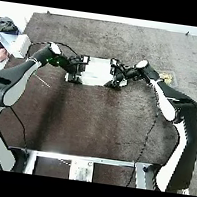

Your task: Fold the box and place the chain.

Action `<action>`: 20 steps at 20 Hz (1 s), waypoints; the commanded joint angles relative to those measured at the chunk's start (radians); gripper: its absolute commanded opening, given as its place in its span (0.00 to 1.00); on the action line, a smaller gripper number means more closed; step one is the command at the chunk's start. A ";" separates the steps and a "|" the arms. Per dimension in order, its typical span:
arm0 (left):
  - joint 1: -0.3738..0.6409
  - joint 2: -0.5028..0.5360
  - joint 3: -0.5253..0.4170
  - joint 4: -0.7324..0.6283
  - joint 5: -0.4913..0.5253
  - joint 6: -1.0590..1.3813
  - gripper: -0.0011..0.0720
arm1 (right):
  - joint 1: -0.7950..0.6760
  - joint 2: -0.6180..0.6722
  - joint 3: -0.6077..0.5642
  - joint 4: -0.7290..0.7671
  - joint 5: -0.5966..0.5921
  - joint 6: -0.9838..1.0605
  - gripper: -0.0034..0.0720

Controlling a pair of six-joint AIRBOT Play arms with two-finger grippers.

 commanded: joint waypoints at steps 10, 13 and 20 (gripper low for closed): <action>-0.003 -0.003 -0.005 -0.097 -0.023 0.021 0.32 | 0.000 0.000 0.000 0.001 0.000 0.000 0.40; -0.003 -0.021 -0.005 -0.162 -0.023 0.032 0.32 | 0.000 0.000 0.000 0.001 0.000 0.000 0.40; -0.003 -0.034 -0.005 -0.237 -0.002 0.032 0.32 | 0.000 0.000 0.000 0.000 0.000 0.000 0.40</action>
